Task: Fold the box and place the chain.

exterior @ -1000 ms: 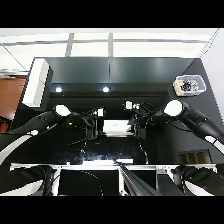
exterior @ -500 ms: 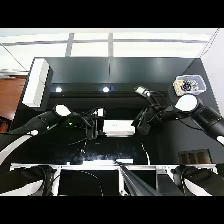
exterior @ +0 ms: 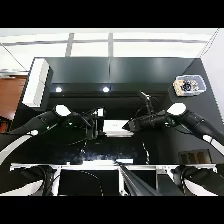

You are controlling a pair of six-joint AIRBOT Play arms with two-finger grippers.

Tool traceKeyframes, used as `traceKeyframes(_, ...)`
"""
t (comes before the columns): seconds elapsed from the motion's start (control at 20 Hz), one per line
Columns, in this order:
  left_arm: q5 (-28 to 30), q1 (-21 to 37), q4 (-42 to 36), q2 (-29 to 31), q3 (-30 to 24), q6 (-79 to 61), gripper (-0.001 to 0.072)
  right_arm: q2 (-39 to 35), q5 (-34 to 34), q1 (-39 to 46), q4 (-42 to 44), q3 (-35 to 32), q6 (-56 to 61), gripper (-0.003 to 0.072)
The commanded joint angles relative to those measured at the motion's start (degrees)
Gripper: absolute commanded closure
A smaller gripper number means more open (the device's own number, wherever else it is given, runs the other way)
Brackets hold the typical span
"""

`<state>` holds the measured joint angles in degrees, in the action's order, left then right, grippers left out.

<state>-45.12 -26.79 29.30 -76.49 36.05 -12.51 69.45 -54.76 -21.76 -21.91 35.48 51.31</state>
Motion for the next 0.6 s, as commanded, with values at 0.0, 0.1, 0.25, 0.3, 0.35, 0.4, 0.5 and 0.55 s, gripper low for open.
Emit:
traceKeyframes(0.0,0.02,-0.02,0.0,0.0,0.04,0.02,0.0369,3.34,2.34,-0.46,-1.29,-0.37,0.57,0.0676)
traceKeyframes(0.1,0.04,-0.02,0.0,0.0,0.04,0.02,0.037,3.43,3.1,-0.46,-2.19,-0.37,0.57,0.0676)
traceKeyframes(0.25,0.07,-0.02,0.0,0.0,0.04,0.02,0.0369,3.43,2.97,-0.46,-2.14,-0.35,0.52,0.0677)
traceKeyframes(0.3,0.07,-0.02,0.0,0.0,0.04,0.02,0.037,3.43,2.8,-0.44,-2.14,-0.24,0.5,0.0676)
traceKeyframes(0.35,0.04,-0.02,0.0,0.0,0.04,0.0,0.037,3.41,2.08,-0.22,-2.14,0.2,0.22,0.0677)
traceKeyframes(0.4,0.04,-0.02,-0.02,0.0,0.04,0.07,0.037,3.23,0.61,0.17,-2.1,1.03,-0.22,0.0676)
traceKeyframes(0.5,0.02,-0.02,0.0,0.07,0.04,0.33,0.0356,1.84,-4.11,2.03,-2.14,3.41,-0.35,0.0677)
traceKeyframes(0.55,-0.02,0.0,0.04,0.33,0.04,0.74,0.0283,0.57,-7.78,3.8,-2.34,4.92,-0.33,0.0677)
